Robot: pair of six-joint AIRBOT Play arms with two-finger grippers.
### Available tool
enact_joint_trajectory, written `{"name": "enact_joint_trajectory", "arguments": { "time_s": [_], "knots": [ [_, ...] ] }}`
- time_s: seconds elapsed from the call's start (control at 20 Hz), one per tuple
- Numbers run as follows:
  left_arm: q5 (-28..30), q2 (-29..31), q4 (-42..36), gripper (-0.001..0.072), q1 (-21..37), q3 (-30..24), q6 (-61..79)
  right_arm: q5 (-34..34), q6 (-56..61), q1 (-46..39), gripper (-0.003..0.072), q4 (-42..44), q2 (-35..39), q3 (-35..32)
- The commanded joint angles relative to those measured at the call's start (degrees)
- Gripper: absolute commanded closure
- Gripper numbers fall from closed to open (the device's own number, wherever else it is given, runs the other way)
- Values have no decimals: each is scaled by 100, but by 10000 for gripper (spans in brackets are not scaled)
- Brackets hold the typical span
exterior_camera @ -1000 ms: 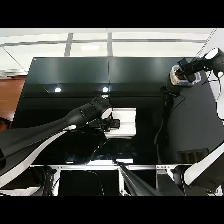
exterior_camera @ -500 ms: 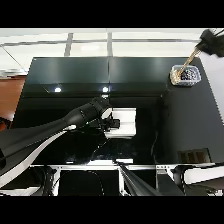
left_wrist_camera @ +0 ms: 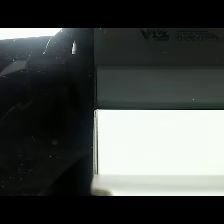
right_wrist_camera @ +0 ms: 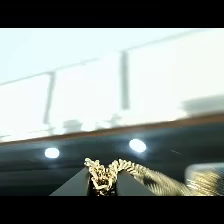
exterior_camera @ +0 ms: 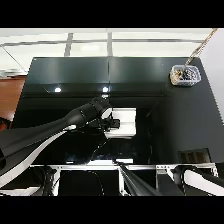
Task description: Fold the box and place the chain.
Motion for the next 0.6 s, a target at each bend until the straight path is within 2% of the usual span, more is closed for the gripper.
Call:
{"name": "enact_joint_trajectory", "arguments": {
  "time_s": [0.0,0.2,0.35,0.55],
  "knots": [
    [2,0,0,677,-4,2,0,310,-341,20,669,743,581,2],
    [-11,0,0,676,-4,2,0,817,-420,415,668,713,1104,-4],
    [-11,0,0,676,-4,2,-2,1615,-516,938,668,522,1309,-15],
    [-4,0,0,676,-4,2,-2,2391,-518,1825,668,304,1388,-426]
  ]
}}
